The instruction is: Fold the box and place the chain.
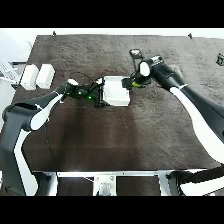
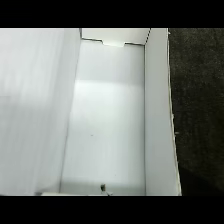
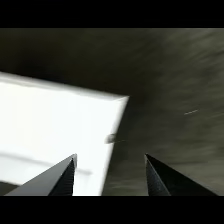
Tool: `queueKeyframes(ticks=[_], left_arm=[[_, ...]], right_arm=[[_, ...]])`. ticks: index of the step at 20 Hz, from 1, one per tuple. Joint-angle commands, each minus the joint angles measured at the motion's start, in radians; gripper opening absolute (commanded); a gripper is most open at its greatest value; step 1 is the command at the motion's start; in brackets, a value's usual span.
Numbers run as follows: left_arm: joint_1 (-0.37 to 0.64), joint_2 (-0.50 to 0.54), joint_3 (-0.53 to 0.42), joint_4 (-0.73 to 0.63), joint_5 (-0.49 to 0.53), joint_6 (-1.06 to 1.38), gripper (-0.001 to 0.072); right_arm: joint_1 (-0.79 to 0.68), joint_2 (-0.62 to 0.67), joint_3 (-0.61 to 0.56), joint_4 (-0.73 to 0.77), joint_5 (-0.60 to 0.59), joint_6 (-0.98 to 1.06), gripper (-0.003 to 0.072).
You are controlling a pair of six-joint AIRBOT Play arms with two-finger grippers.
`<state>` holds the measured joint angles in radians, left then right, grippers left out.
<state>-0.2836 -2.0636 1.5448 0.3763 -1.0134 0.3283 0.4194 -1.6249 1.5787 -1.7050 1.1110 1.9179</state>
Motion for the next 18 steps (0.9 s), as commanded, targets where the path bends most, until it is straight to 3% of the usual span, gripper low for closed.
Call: queueKeyframes(ticks=[1, 5, 7, 11, 18], left_arm=[[-0.001, 0.0, 0.0, 0.001, 0.0, 0.001, 0.0342], [-0.001, 0.0, 0.0, 0.001, 0.001, 0.001, 0.0342], [-0.001, 0.0, 0.0, 0.001, 0.002, 0.001, 0.0342], [-0.001, 0.0, 0.0, 0.001, 0.002, 0.001, 0.0342], [-0.001, 0.0, 0.0, 0.002, 0.003, 0.0, 0.0342]], right_arm=[[-0.089, 0.054, 0.002, -0.084, -0.019, -0.111, 0.0529], [-0.285, 0.027, 0.002, -0.059, -0.208, -0.274, 0.0525], [-0.383, -0.001, 0.005, 0.042, -0.253, -0.37, 0.0525], [-0.507, -0.103, 0.057, 0.226, -0.258, -0.588, 0.0525], [-0.526, -0.316, 0.235, 0.29, -0.22, -0.675, 0.0515]])
